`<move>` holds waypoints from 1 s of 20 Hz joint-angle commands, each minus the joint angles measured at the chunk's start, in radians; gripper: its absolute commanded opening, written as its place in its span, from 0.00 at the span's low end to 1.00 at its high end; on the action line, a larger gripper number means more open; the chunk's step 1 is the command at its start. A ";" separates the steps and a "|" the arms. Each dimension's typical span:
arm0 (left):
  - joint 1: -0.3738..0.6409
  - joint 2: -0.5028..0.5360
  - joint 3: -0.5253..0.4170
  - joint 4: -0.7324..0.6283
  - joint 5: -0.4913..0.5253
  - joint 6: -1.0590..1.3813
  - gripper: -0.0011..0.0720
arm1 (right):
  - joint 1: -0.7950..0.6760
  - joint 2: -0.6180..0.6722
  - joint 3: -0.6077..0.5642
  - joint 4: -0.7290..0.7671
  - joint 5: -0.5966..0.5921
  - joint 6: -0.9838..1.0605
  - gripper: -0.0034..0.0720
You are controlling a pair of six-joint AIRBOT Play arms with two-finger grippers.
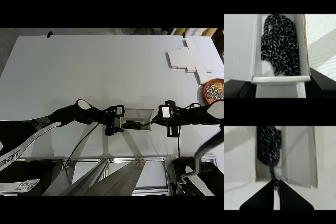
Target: Fold the box and place the chain.
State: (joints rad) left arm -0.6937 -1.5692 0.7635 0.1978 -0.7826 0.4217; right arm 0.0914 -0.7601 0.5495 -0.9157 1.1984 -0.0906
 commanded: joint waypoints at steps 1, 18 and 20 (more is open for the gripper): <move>0.000 0.001 0.000 0.000 0.000 0.000 0.44 | 0.129 0.039 0.000 0.042 -0.016 0.068 0.06; 0.000 0.001 0.000 0.000 0.000 0.000 0.44 | 0.176 0.083 0.000 -0.153 -0.295 0.066 0.28; 0.000 0.001 0.000 0.000 0.001 0.000 0.44 | 0.011 0.122 0.000 -0.122 -0.240 -0.031 0.28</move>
State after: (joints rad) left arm -0.6937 -1.5692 0.7635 0.1978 -0.7826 0.4217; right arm 0.2749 -0.6868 0.5495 -1.0218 0.8894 -0.0360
